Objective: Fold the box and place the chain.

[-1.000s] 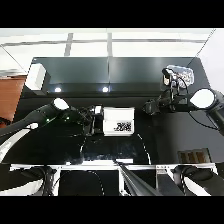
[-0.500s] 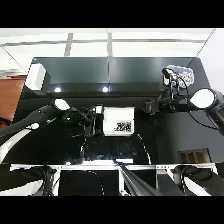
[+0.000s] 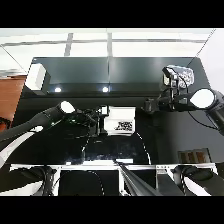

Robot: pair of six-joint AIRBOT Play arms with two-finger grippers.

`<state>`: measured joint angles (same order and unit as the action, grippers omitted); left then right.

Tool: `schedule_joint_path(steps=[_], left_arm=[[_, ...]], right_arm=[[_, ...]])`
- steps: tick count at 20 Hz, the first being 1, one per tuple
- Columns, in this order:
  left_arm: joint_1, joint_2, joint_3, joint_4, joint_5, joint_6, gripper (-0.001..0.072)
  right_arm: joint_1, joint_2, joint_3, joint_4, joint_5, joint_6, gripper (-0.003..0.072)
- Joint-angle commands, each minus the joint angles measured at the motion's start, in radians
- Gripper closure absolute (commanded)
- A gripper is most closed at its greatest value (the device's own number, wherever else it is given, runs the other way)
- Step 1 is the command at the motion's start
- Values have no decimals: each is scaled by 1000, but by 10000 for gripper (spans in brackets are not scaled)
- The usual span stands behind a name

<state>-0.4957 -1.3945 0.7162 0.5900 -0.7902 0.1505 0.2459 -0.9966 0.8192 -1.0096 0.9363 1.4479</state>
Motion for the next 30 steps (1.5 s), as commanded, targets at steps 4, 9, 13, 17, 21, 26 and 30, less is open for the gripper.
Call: schedule_joint_path(steps=[4, 9, 13, 17, 21, 26, 30], left_arm=[[-3, 0, 0, 4, 20, -10, 248], [-3, 0, 0, 4, 20, -10, 248], [-3, 0, 0, 4, 20, -10, 248], [-3, 0, 0, 4, 20, -10, 248], [-3, 0, 0, 4, 20, -10, 248], [-3, 0, 0, 4, 20, -10, 248], [-3, 0, 0, 4, 20, -10, 248]], right_arm=[[2, -74, 0, 139, -194, 20, -6], [62, -220, 0, 234, -194, -93, -5], [115, -227, 47, 227, 53, -245, -4], [117, -225, 90, 214, 198, -624, -4], [118, -225, 90, 212, 192, -889, -4], [118, -233, 88, 212, 129, -1023, -4], [135, -252, 87, 204, 125, -1065, 22]])
